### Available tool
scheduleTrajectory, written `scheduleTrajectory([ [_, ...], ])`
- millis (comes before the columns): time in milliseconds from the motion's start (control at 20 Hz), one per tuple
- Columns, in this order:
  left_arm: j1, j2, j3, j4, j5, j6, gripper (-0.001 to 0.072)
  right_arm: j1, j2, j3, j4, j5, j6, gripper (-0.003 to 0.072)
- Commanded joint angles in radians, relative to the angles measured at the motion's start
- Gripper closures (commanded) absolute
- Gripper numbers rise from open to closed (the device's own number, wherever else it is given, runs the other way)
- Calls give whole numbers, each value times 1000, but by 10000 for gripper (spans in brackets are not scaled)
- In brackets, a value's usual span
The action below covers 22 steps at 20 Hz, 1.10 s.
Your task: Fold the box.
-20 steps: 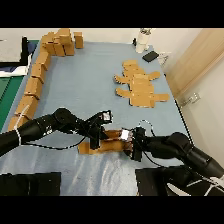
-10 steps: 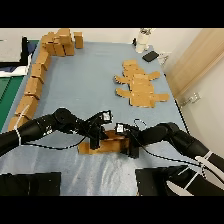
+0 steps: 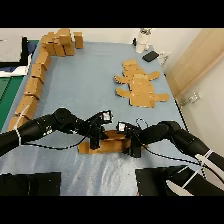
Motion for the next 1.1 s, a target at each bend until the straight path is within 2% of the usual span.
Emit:
scheduleTrajectory([
  [0,0,0,1,0,0,0,698,-2,3,1,-3,-4,3,-23],
  [300,0,0,1,0,0,0,698,-1,-7,0,-3,70,-45,-21],
  [550,0,0,1,0,1,0,698,42,-68,-3,-8,76,-88,-21],
  [900,0,0,1,0,1,0,698,50,-68,-15,-61,58,-87,-3],
  [1000,0,0,1,0,0,0,698,50,-68,-17,-62,60,-87,72],
  [1050,0,0,1,0,1,0,698,50,-68,-17,-62,59,-87,72],
])
